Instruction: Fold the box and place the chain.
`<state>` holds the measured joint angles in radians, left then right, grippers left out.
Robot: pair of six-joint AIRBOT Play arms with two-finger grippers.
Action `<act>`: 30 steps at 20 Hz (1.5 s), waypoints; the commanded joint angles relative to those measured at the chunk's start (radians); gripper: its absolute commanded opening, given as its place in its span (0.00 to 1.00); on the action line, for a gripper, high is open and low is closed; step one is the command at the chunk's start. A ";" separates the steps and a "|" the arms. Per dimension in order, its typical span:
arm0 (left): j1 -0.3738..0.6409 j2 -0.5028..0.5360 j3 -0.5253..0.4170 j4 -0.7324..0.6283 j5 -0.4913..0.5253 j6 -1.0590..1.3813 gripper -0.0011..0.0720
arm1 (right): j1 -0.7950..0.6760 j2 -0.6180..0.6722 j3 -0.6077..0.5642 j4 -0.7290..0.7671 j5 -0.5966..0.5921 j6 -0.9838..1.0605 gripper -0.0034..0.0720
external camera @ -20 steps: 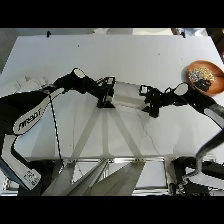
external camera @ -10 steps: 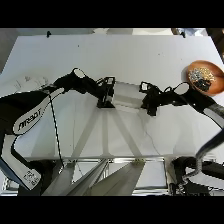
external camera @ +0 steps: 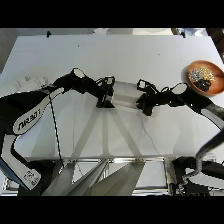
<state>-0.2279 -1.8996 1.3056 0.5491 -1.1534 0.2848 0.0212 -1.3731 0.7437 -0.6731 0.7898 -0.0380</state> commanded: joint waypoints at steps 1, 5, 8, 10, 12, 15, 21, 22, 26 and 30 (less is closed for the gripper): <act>0.000 0.000 0.000 0.002 -0.002 0.003 0.31 | 0.003 -0.005 0.000 0.088 -0.045 0.002 0.41; 0.000 0.000 0.000 0.002 -0.002 0.003 0.31 | 0.003 -0.005 0.000 0.090 -0.076 0.002 0.73; 0.000 0.000 0.000 0.002 -0.002 0.003 0.31 | 0.003 -0.005 0.000 0.090 -0.072 0.003 0.60; 0.000 0.000 0.000 0.002 -0.003 0.003 0.31 | 0.003 -0.004 0.000 0.092 -0.036 0.003 0.20; 0.000 0.000 0.000 0.002 -0.002 0.003 0.31 | 0.003 0.004 0.000 0.095 0.018 0.003 0.08; 0.000 0.000 0.000 0.002 -0.002 0.003 0.31 | 0.002 0.059 0.000 0.124 0.074 0.008 0.06; 0.000 0.000 0.000 0.002 -0.002 0.003 0.31 | -0.050 0.259 0.000 0.100 0.084 0.225 0.06; 0.000 0.000 0.000 0.002 -0.002 0.003 0.31 | -0.083 0.299 0.000 0.060 0.066 0.313 0.06; 0.000 0.000 0.000 0.002 -0.002 0.003 0.31 | -0.250 0.389 0.000 -0.264 0.083 0.688 0.06; 0.000 0.000 0.000 0.002 -0.003 0.003 0.31 | -0.399 0.364 -0.043 -0.514 0.172 1.016 0.05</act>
